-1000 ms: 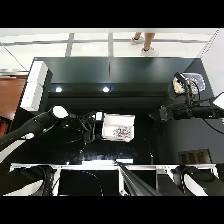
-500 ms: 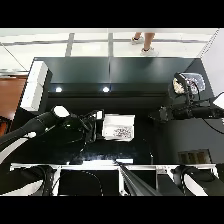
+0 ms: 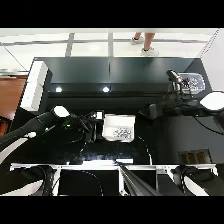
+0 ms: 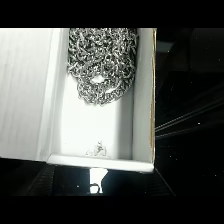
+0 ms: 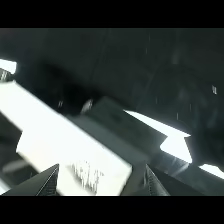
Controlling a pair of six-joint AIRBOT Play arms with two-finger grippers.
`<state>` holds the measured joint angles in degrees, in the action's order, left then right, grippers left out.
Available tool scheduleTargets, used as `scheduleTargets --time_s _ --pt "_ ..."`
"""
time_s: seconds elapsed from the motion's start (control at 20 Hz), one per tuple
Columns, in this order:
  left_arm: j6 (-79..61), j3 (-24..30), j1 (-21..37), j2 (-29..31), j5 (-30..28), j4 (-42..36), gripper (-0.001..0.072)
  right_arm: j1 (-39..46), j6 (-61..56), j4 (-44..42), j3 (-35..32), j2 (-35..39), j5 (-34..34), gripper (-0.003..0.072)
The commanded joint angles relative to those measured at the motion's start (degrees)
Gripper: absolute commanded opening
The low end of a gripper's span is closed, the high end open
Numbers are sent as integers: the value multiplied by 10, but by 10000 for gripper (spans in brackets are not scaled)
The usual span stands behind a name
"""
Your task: Fold the box and place the chain.
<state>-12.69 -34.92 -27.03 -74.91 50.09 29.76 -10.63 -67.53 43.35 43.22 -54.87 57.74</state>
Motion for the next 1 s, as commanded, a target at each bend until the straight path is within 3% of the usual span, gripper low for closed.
scheduleTargets --time_s 0.0,0.15,0.3,0.4,0.5,0.95 --pt "0 -1 0 0 0 0 484 -56 -16 1 1 -65 -111 645" --pt "0 -1 0 0 -1 0 484 -88 94 -13 4 -120 -85 638" --pt "0 -1 0 0 -1 0 484 -92 276 -10 22 -113 16 633" --pt "0 -1 0 0 -1 0 484 -87 328 -9 47 -103 80 632" --pt "0 -1 0 0 -1 0 485 -90 354 -8 51 -96 101 632" --pt "0 -1 0 0 -1 0 484 -170 380 41 20 -97 17 632"
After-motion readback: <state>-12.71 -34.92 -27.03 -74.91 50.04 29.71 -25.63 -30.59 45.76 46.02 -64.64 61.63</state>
